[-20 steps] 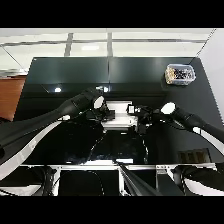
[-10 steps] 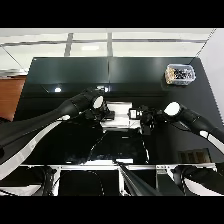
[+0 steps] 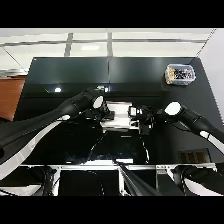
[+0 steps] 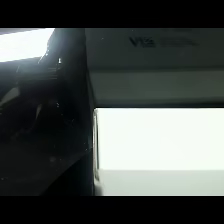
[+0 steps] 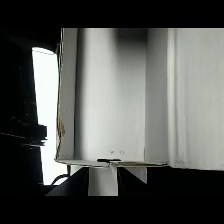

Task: Fold the box and place the chain.

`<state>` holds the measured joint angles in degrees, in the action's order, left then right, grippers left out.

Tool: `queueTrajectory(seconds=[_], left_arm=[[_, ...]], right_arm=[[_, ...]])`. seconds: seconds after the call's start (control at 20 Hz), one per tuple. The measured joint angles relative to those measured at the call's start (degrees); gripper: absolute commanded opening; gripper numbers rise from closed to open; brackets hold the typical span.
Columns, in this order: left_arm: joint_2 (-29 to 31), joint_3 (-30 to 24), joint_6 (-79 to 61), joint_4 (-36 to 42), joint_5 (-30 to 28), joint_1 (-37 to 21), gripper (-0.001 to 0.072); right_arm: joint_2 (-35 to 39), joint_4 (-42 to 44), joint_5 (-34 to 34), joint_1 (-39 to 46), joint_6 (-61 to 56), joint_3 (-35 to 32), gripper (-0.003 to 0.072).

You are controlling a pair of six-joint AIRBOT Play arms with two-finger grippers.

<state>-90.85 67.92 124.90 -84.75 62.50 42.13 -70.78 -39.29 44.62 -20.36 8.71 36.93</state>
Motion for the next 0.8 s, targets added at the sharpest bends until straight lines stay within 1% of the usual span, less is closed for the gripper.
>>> queueTrajectory(seconds=[0.3,0.45,0.5,0.55,0.6,0.65,0.7,0.75,0.8], left_arm=[[0.00,0.00,-0.02,0.87,-0.59,-0.04,0.0026],[0.00,0.00,0.00,1.07,-0.63,-0.04,0.0027],[0.00,0.00,0.02,1.20,-0.66,-0.04,0.0027],[0.00,0.00,0.00,1.22,-0.76,-0.04,0.0027],[0.00,0.00,0.00,1.25,-0.48,-0.04,0.0027],[-0.02,0.00,0.02,1.22,-0.50,-0.04,0.0027],[0.00,0.00,0.00,1.22,-0.52,-0.07,0.0027],[-0.02,0.00,0.00,1.22,-0.50,-0.07,0.0027],[-0.02,0.00,0.09,1.22,-0.57,-0.07,0.0027]], right_arm=[[-3.15,7.76,-1.88,-1.18,-1.25,0.00,0.0187],[-4.52,9.81,-2.75,-1.57,-2.36,0.00,0.0187],[-4.74,10.19,-2.84,-1.64,-2.89,0.00,0.0321],[-4.90,10.45,-2.99,-1.68,-3.65,0.02,0.0434],[-5.05,10.56,-3.19,-1.68,-4.35,0.02,0.0354],[-5.11,10.64,-3.30,-1.70,-5.29,0.02,0.0378],[-5.16,10.82,-3.30,-1.73,-5.92,0.02,0.0377],[-5.22,10.84,-3.26,-1.73,-6.56,0.02,0.0267],[-5.25,10.88,-3.17,-1.73,-7.17,0.02,0.0246]])
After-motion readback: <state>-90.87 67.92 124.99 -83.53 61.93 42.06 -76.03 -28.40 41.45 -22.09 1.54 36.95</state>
